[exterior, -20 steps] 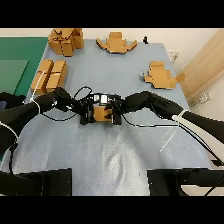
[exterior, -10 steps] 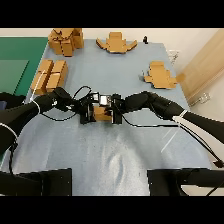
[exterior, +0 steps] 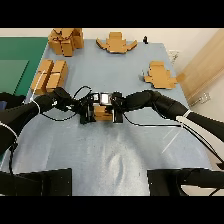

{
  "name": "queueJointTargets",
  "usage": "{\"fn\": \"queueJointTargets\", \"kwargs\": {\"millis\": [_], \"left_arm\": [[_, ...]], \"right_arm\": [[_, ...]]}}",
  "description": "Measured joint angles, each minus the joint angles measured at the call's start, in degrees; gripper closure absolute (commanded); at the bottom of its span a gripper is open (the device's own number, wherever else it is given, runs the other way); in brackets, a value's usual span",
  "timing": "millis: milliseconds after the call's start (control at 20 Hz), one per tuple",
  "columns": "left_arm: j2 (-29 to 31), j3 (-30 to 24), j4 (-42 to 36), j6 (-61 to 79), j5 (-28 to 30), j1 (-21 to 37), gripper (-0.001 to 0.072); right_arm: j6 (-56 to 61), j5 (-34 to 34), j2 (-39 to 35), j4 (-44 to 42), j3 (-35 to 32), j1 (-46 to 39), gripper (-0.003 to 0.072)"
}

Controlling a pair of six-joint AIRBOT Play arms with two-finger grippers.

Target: Fold the box.

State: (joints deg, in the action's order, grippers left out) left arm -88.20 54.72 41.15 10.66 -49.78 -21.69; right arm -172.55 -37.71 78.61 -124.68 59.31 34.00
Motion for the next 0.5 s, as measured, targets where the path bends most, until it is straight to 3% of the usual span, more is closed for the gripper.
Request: {"fn": "queueJointTargets", "kwargs": {"millis": [500], "left_arm": [[0.0, 0.0, 0.0, 0.0, -0.1, 0.0, 0.0543]], "right_arm": [[0.0, -2.3, 2.3, -0.2, 0.0, 0.0, 0.0595]]}}
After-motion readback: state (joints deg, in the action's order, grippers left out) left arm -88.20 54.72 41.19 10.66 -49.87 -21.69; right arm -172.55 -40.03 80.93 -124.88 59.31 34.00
